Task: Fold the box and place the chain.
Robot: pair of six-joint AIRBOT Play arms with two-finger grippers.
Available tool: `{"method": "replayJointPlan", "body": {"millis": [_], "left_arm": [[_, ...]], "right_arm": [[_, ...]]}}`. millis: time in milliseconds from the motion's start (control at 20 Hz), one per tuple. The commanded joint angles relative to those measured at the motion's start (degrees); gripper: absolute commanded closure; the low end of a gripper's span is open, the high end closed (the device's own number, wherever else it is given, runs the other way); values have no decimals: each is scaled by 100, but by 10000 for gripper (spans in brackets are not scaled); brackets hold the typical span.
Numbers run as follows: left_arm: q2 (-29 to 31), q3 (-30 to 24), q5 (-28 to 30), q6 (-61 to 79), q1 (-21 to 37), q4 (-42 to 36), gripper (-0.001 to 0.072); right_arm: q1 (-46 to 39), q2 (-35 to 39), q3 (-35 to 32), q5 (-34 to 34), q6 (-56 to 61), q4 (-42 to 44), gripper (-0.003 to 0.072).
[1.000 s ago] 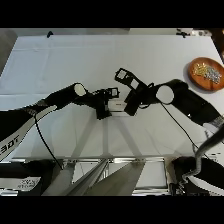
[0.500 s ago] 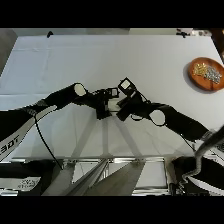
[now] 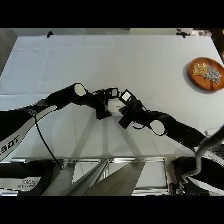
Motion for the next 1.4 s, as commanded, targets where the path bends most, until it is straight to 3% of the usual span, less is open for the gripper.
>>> {"method": "replayJointPlan", "body": {"millis": [0, 200, 400, 500, 900, 1050, 1150, 1350], "left_arm": [[0, 0, -2, -9, 7, -7, 498], [0, 0, 0, -9, 7, -7, 498], [0, 0, -2, -9, 7, -7, 498], [0, 0, -2, -9, 7, -7, 498], [0, 0, 0, -9, 7, -7, 498], [0, 0, 0, -9, 7, -7, 498], [0, 0, 0, -9, 7, -7, 498], [0, 0, 0, -9, 7, -7, 498]], "right_arm": [[11, 2, -85, -63, -22, -153, 676], [9, 271, -61, -511, -17, -149, 675], [7, 968, -59, -341, -13, -151, 675], [-160, 1320, -59, 411, 208, -157, 675], [-2240, 1749, 157, 5613, 1386, -144, 676], [-2806, 1749, 192, 7104, 1392, -170, 676], [-2957, 1749, 192, 7508, 1394, -302, 674], [-2955, 1749, 192, 7300, 1545, -435, 673]]}}
